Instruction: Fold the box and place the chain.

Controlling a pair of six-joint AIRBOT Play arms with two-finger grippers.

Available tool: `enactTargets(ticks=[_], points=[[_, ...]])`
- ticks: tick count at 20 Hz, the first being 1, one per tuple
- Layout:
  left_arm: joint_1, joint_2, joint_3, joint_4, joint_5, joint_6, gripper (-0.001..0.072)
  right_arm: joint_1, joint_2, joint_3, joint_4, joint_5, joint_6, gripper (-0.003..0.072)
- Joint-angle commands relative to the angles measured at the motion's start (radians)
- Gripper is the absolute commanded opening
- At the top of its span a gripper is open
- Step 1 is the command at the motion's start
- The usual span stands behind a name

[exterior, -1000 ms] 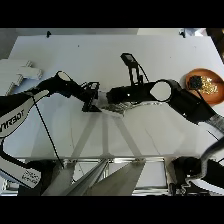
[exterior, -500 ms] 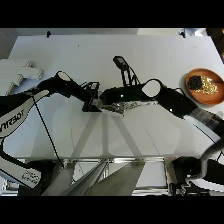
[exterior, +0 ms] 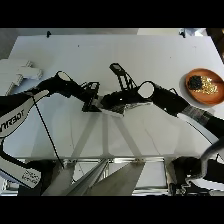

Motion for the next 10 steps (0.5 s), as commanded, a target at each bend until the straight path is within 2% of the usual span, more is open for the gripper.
enactTargets(ticks=[1, 5, 10], points=[[0.0, 0.001, 0.001, 0.0, 0.0, 0.0, 0.0394, 0.0, 0.038, 0.001, -0.008, 0.019, 0.001, 0.0229], [0.0, 0.001, 0.001, 0.0, 0.0, 0.0, 0.0394, -0.006, 0.153, 0.001, -0.068, 0.063, -0.07, 0.0228], [0.0, 0.001, 0.001, 0.0, 0.0, 0.0, 0.0394, -0.094, 0.247, 0.001, -0.466, 0.343, -0.033, 0.0228]])
